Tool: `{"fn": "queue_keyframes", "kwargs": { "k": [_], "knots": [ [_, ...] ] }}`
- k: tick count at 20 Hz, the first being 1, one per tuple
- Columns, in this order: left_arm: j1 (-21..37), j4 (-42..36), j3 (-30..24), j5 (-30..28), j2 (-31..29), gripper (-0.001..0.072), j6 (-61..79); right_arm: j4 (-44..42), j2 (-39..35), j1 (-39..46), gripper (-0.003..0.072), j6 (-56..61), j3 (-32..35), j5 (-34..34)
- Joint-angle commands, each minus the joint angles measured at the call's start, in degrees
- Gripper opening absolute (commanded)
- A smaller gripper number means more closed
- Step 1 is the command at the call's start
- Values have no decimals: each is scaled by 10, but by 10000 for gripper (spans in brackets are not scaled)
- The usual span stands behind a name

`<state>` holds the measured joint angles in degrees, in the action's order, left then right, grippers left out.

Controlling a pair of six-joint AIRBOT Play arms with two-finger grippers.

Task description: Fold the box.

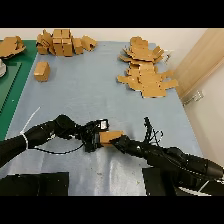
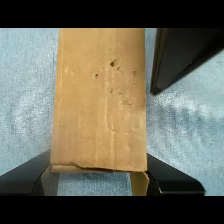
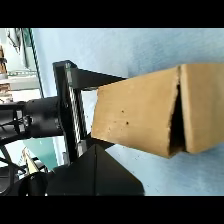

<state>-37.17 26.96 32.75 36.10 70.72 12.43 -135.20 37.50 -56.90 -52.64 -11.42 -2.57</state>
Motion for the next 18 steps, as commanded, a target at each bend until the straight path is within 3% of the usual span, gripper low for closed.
{"fn": "queue_keyframes", "kwargs": {
  "k": [1,18],
  "knots": [
    [0,0,0,0,0,355,0,8,42,-19,3,12,-22,24],
    [0,0,0,0,0,355,0,17,105,-20,3,12,-25,39]
  ]
}}
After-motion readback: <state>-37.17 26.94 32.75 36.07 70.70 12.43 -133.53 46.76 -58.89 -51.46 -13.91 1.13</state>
